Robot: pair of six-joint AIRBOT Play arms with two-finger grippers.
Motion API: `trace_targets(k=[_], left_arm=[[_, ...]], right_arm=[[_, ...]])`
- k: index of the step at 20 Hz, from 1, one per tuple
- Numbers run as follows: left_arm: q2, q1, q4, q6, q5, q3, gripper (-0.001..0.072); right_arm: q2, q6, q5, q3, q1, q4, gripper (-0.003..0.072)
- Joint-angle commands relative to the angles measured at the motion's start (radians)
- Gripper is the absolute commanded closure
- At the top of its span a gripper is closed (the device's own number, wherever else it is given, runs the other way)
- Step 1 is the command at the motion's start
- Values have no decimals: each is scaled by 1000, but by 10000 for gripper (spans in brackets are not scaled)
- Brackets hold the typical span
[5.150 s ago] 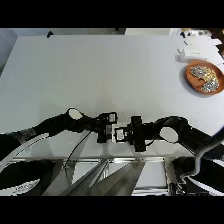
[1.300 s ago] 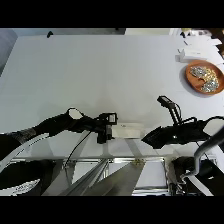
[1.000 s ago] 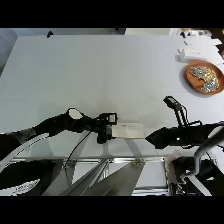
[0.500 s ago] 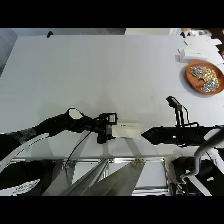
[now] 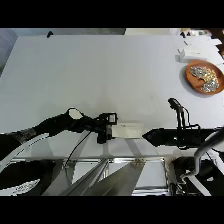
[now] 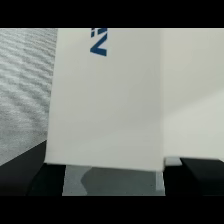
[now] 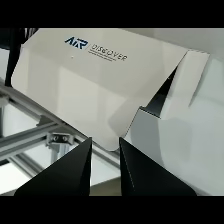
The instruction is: Fold the box and place the chain.
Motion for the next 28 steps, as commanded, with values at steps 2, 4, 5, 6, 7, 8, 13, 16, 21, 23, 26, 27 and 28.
trace_targets(k=[2, 4, 5, 6, 7, 8, 13, 16, 21, 23, 26, 27, 28], left_arm=[[1, 0, 0, 0, 0, 1, 598], [1, 0, 0, 0, 0, 0, 598], [0, 0, 0, 0, 0, 0, 598], [0, 0, 0, 0, 0, 0, 598], [0, 0, 0, 0, 0, 1, 598], [0, 0, 0, 0, 0, 0, 598], [0, 0, 0, 0, 0, 0, 598], [1, 0, 0, 0, 0, 0, 598], [0, 0, 0, 0, 0, 0, 598], [1, 0, 0, 0, 0, 0, 598], [0, 0, 0, 0, 0, 0, 598], [1, 0, 0, 0, 0, 1, 598], [1, 0, 0, 0, 0, 0, 598]], right_arm=[[13, 19, -23, -42, -28, -14, 505], [13, -16, -19, -42, -77, 11, 505], [13, -43, -18, -42, -99, 31, 505], [13, -65, -19, -42, -117, 50, 505], [13, -79, -19, -42, -129, 64, 506], [13, -93, -18, -43, -132, 82, 506], [13, -129, 37, -51, -132, 161, 507], [13, -129, 51, -77, -132, 164, 509], [13, -198, 21, -92, -132, 222, 609], [13, -226, 16, -92, -132, 229, 660], [13, -283, 11, -92, -132, 220, 669], [13, -302, 8, -92, -132, 200, 669], [12, -326, 4, -92, -132, 172, 669]])
